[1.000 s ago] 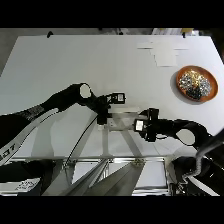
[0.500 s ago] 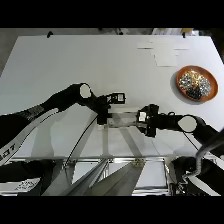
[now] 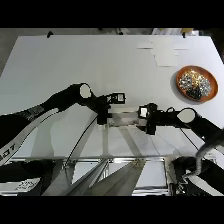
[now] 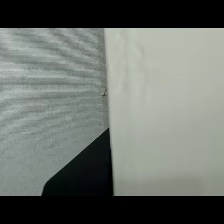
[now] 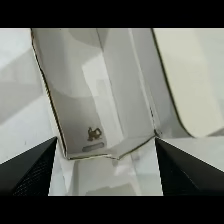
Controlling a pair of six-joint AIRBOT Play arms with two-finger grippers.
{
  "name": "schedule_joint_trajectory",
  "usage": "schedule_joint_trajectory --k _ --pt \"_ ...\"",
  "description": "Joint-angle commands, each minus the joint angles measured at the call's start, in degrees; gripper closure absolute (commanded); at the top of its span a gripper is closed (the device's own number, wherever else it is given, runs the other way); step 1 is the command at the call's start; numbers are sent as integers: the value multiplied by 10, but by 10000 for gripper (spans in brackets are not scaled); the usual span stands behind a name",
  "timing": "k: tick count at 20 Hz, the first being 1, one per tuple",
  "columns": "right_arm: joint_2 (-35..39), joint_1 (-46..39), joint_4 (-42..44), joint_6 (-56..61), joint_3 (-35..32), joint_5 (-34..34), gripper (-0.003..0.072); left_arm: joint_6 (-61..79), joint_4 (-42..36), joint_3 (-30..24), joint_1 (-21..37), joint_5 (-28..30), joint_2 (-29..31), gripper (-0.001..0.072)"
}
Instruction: Fold the box and place the chain.
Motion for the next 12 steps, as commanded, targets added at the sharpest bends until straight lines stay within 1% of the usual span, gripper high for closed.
schedule_joint_trajectory --k 1,3,6,9,10,12 --pt "-46 -3 43 -64 13 9 36 0 0 0 0 0 0 699" --pt "-75 -3 64 -94 23 25 36 0 0 0 0 0 0 699" --pt "-113 -25 68 -100 31 70 36 0 0 0 0 0 0 699" --pt "-122 -42 69 -122 31 74 40 0 0 0 0 0 0 699" --pt "-125 -43 75 -139 31 74 68 0 0 0 0 0 0 699" --pt "-139 -43 91 -158 31 75 77 0 0 0 0 0 0 699"
